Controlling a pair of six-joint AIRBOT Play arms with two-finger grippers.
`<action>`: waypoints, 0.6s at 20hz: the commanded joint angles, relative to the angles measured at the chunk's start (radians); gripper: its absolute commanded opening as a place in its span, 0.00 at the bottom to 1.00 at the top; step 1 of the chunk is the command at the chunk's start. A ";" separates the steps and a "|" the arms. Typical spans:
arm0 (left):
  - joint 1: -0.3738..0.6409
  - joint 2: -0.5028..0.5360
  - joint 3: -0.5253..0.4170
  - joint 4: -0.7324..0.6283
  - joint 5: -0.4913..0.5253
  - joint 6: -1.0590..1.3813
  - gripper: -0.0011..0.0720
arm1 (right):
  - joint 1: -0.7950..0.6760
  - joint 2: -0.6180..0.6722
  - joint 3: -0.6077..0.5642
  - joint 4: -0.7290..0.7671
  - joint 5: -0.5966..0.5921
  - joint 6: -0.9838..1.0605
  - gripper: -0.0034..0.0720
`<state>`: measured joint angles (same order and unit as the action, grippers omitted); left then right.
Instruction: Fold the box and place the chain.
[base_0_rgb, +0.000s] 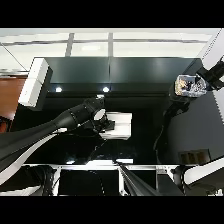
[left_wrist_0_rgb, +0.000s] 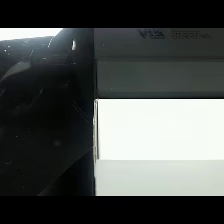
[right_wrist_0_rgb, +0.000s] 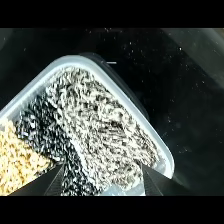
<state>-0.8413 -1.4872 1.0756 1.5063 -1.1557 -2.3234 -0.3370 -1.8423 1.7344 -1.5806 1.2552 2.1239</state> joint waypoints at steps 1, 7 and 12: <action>0.001 -0.001 0.000 0.000 -0.001 0.000 0.05 | -0.006 -0.040 0.019 -0.009 -0.005 0.027 0.76; 0.001 -0.001 0.000 0.000 -0.001 0.000 0.05 | -0.003 -0.093 0.019 0.006 -0.043 0.026 0.76; 0.001 -0.001 0.000 0.000 -0.002 0.000 0.05 | 0.000 -0.105 0.038 0.007 -0.038 -0.030 0.12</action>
